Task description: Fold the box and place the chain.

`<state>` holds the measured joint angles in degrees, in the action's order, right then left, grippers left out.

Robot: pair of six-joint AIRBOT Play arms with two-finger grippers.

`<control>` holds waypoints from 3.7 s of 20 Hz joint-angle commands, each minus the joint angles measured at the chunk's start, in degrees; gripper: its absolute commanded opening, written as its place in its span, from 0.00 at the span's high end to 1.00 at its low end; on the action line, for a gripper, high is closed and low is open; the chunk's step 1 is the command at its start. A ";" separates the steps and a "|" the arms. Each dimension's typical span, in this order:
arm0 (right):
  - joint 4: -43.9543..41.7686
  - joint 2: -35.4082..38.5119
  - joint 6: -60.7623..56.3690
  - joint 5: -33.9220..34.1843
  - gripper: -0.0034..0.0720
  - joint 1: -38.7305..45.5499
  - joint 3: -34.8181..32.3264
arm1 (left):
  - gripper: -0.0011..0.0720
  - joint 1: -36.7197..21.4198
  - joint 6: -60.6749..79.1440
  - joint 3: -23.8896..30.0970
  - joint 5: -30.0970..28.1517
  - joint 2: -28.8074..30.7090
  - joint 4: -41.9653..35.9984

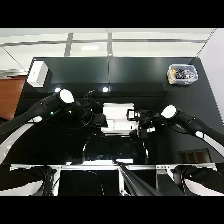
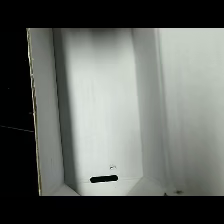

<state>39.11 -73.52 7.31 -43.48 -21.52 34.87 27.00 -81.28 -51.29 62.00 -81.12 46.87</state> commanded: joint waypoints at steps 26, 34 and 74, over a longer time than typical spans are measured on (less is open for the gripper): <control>-0.02 0.04 -0.04 -0.07 0.70 -0.04 0.00 | 0.54 18.71 -44.83 -14.64 6.36 -8.07 39.28; -0.02 0.04 -0.02 -1.20 0.70 -0.04 0.00 | 0.54 20.24 -51.10 -16.00 5.14 -8.70 39.17; 8.09 6.32 -4.13 -5.22 0.11 0.35 0.00 | 0.95 20.50 -52.26 -16.70 3.02 -9.31 37.66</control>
<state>43.24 -69.65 4.40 -47.62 -21.39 34.85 47.51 -133.47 -67.92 65.52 -90.43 84.53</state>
